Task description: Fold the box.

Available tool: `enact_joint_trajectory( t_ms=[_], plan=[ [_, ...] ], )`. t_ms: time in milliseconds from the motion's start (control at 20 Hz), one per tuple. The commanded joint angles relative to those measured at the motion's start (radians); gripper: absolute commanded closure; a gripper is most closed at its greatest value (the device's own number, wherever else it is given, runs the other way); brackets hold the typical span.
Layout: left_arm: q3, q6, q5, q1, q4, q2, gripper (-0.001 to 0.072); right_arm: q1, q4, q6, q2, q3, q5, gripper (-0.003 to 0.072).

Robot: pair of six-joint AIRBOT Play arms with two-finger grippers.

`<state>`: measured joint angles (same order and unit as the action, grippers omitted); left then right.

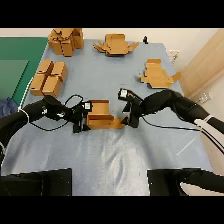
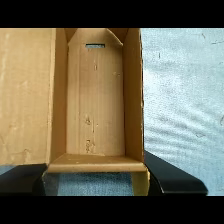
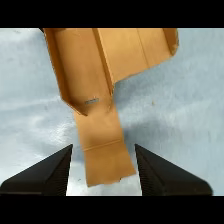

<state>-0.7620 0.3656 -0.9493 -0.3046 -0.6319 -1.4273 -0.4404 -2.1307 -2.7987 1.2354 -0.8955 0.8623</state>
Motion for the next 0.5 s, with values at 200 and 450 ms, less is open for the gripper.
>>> enact_joint_trajectory(
  t_ms=[200,450],
  plan=[
    [0.000,0.000,0.000,0.001,0.000,0.001,0.0542,-0.102,-0.038,-0.187,0.130,0.032,-0.213,0.0106],
    [0.000,0.000,0.000,0.001,0.000,0.000,0.0542,-0.104,-0.108,-0.186,0.154,0.001,-0.235,0.0384]
  ],
)
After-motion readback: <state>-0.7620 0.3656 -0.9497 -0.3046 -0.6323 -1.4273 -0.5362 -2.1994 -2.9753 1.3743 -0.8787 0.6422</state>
